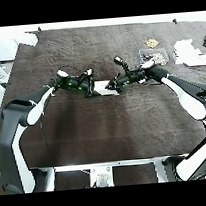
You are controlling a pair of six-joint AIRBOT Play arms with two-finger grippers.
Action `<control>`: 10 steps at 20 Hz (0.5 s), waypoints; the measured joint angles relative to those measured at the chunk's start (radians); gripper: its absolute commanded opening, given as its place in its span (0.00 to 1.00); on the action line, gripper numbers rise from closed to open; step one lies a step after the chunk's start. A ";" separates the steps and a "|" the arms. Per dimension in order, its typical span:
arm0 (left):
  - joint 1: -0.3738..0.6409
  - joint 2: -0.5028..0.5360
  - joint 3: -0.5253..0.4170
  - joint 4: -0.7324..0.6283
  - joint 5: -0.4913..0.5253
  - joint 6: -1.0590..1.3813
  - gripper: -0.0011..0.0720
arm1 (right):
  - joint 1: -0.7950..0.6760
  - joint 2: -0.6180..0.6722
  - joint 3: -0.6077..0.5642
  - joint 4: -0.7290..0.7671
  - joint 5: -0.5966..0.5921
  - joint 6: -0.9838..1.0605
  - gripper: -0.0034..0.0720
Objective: Fold the box and place the chain.
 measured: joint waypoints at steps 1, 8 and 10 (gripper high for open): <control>0.000 0.000 0.000 -0.001 -0.001 -0.001 0.49 | -0.003 0.016 0.000 -0.002 0.000 0.000 0.06; 0.000 0.000 0.000 -0.003 0.002 -0.003 0.49 | -0.017 0.279 -0.018 0.071 -0.032 0.046 0.06; 0.000 0.000 0.000 -0.003 0.002 -0.003 0.49 | -0.016 0.391 -0.075 0.075 -0.063 0.083 0.06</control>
